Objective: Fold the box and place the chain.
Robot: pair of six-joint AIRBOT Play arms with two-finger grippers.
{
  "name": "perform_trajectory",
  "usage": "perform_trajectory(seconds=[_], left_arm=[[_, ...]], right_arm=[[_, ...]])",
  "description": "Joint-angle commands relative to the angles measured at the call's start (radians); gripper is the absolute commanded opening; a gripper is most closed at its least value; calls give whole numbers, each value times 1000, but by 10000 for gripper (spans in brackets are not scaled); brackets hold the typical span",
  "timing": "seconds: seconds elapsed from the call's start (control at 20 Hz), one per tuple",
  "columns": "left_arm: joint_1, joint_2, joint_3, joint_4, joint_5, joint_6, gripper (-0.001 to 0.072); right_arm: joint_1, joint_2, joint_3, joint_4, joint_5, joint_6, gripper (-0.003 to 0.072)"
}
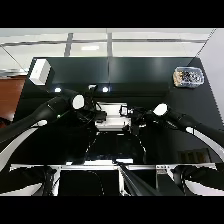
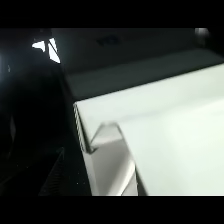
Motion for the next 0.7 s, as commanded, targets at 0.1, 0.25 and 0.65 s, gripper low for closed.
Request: perform_trajectory(seconds=[0.1, 0.25, 0.65], left_arm=[[-69, -26, 26, 172, -25, -234, 487], [-97, -30, 26, 175, -20, -280, 409], [-141, -94, 80, 235, -84, -341, 369]], right_arm=[[-1, 0, 0, 0, 0, 0, 128], [-1, 0, 0, 0, 0, 0, 128], [-1, 0, 0, 0, 0, 0, 128]])
